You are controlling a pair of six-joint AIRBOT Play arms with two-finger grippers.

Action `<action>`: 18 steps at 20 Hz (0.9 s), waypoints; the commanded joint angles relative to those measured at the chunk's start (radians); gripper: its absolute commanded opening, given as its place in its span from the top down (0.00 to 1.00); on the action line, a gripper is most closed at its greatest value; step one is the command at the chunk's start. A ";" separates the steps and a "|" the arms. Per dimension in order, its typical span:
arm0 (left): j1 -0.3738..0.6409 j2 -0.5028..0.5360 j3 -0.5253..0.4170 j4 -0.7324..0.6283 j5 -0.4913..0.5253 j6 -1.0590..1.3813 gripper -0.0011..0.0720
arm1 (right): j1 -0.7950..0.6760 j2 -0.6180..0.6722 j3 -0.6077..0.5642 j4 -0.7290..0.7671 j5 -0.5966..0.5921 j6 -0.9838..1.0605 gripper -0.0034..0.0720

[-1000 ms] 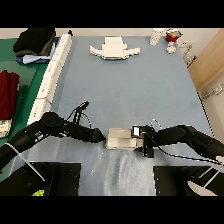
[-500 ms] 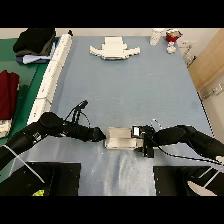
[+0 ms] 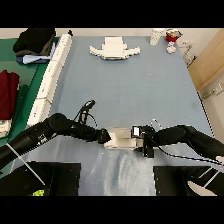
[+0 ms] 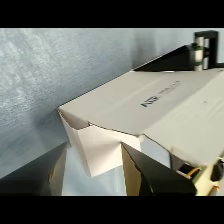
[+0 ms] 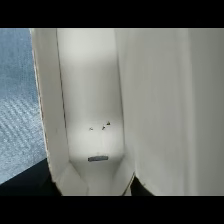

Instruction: Fold the box.

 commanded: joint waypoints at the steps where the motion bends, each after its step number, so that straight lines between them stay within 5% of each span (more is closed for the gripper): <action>1: -0.106 -0.072 0.069 0.231 0.029 -0.272 0.26 | 0.000 0.000 0.000 0.000 0.000 0.000 0.35; 6: -0.228 -0.195 0.193 0.415 0.003 -0.578 0.27 | 0.000 0.000 0.000 0.000 0.000 0.000 0.35; 11: -0.360 -0.311 0.337 0.706 -0.150 -0.937 0.27 | 0.000 0.000 0.000 0.000 0.000 0.000 0.35; 18: -0.457 -0.462 0.468 0.815 -0.280 -1.144 0.28 | 0.000 0.000 0.000 0.000 0.000 0.000 0.35</action>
